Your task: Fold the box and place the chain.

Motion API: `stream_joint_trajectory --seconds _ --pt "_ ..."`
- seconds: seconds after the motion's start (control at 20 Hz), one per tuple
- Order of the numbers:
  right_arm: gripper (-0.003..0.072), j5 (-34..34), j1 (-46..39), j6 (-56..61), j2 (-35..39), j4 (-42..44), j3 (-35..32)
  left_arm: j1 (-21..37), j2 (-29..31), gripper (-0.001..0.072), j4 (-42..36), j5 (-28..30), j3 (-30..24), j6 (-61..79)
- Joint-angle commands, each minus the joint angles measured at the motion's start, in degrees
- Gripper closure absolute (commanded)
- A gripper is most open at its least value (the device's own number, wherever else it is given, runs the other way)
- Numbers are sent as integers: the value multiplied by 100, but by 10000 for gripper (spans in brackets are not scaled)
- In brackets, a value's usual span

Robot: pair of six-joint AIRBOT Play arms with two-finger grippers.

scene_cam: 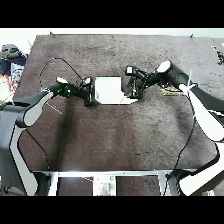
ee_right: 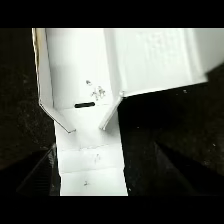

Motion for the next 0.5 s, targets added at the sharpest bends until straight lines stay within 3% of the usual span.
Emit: stream_joint_trajectory --seconds 0.0,0.4,0.45 --pt "143 -238 122 -275 -229 -129 -4 -2 -2 414 0 2 2 0" --pt "181 -490 398 -271 -240 -129 -7 -2 -2 414 0 2 2 0" --pt "400 -511 398 -269 -240 -120 -7 -2 -2 414 0 2 2 0"
